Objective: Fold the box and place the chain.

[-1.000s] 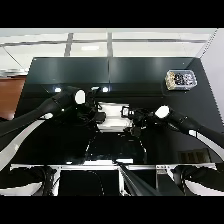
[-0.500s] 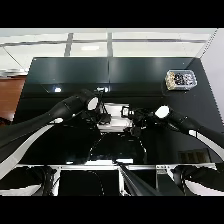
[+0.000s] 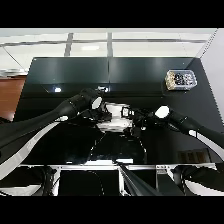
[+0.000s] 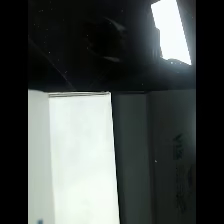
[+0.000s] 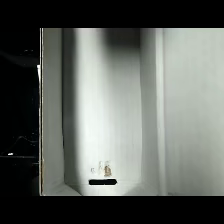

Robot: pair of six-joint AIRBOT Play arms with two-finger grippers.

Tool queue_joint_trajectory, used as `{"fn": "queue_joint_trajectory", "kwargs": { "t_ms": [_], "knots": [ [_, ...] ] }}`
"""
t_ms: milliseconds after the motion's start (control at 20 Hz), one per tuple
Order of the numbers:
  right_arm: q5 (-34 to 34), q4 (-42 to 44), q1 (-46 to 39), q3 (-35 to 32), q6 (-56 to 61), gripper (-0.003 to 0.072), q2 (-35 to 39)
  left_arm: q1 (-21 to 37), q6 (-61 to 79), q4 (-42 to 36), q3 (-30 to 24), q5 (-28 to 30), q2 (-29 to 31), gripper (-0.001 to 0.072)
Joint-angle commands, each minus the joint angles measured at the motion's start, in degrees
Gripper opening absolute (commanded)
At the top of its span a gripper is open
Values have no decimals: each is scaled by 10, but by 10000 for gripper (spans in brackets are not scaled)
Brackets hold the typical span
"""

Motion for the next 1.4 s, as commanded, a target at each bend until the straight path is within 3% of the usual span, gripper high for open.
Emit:
{"fn": "queue_joint_trajectory", "kwargs": {
  "t_ms": [0,50,100,150,300,400,500,550,600,1050,1100,1150,1350],
  "knots": [
    [0,0,0,0,1,191,0,-2,2,-5,12,-1,-3,27],
    [0,0,0,0,1,191,0,-2,2,-6,15,-1,-3,73],
    [0,0,0,0,1,191,0,-2,2,-7,18,-3,-3,271],
    [0,0,0,0,1,191,0,-2,2,-7,20,-5,-3,379],
    [0,0,0,0,1,191,0,-2,4,-2,20,-24,-3,380],
    [0,0,0,0,1,191,0,-2,4,0,20,-23,-3,375],
    [0,0,0,0,1,191,0,-2,4,0,20,-19,-4,284],
    [0,0,0,0,1,191,0,-2,4,-2,20,-20,-5,131],
    [-3,1,0,0,1,191,0,-2,4,-3,20,-20,-6,25],
    [14,0,0,0,4,211,0,-2,4,-21,20,-20,-6,25],
    [16,1,0,0,9,388,0,-2,4,-21,20,-20,-6,25],
    [15,1,0,0,22,633,2,-2,4,-21,20,-20,-6,25],
    [37,-52,-2,0,88,654,54,-2,-14,-21,20,-21,-5,24]
  ]
}}
